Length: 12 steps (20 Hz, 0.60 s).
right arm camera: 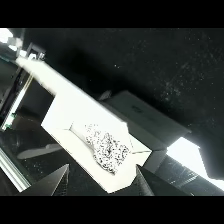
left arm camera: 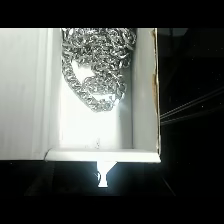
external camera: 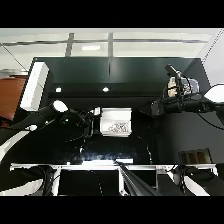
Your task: Fold the box and place the chain.
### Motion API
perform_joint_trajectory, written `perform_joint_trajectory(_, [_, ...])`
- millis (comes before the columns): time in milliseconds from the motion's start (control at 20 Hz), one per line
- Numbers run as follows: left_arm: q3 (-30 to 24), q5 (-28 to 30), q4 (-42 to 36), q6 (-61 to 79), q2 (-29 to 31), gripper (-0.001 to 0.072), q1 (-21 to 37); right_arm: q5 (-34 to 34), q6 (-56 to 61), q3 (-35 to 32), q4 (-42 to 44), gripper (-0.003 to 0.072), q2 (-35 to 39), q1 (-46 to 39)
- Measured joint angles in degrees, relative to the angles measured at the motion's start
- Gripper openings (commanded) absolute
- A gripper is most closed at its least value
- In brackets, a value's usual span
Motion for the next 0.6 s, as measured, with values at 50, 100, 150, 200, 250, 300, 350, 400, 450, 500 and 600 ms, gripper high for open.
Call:
perform_joint_trajectory(50, [0.0,0.0,0.0,0.0,0.0,0.0403,0.0,0.0,0.0,0.0,0.0,0.0486,0.0,0.0])
perform_joint_trajectory(100, [0.0,0.0,0.0,0.0,0.0,0.0403,0.0,0.0,0.0,0.0,0.0,0.0486,0.0,0.0])
perform_joint_trajectory(150, [0.0,0.0,0.0,0.0,0.0,0.0403,0.0,0.0,0.0,0.0,0.0,0.0485,0.0,0.0])
perform_joint_trajectory(200, [0.0,0.0,0.0,0.0,0.0,0.0403,0.0,0.0,0.0,0.0,0.0,0.0485,0.0,0.0])
perform_joint_trajectory(250, [0.0,0.0,0.0,0.0,0.0,0.0403,0.0,-0.2,0.3,0.0,0.1,0.0486,0.0,0.0])
perform_joint_trajectory(300, [0.0,0.0,0.0,0.0,0.0,0.0404,0.0,-0.6,0.7,0.0,0.2,0.0499,0.0,0.2])
perform_joint_trajectory(350, [0.0,0.0,0.0,0.0,0.0,0.0403,0.0,-1.2,1.5,0.1,0.2,0.0656,0.0,0.6])
perform_joint_trajectory(400, [0.0,0.0,0.0,0.0,0.0,0.0403,0.0,-1.9,1.9,0.2,0.3,0.072,-0.1,1.2])
perform_joint_trajectory(450, [0.0,0.1,0.0,0.0,0.0,0.0403,0.0,-2.6,2.2,0.6,0.3,0.072,-0.3,2.0])
perform_joint_trajectory(500, [0.0,0.0,0.0,0.0,0.0,0.0403,0.0,-3.5,2.8,1.2,0.3,0.072,-0.6,3.0])
perform_joint_trajectory(600, [0.0,0.1,0.0,0.0,0.0,0.0404,0.0,-5.9,3.2,2.8,-1.0,0.072,-1.7,5.4])
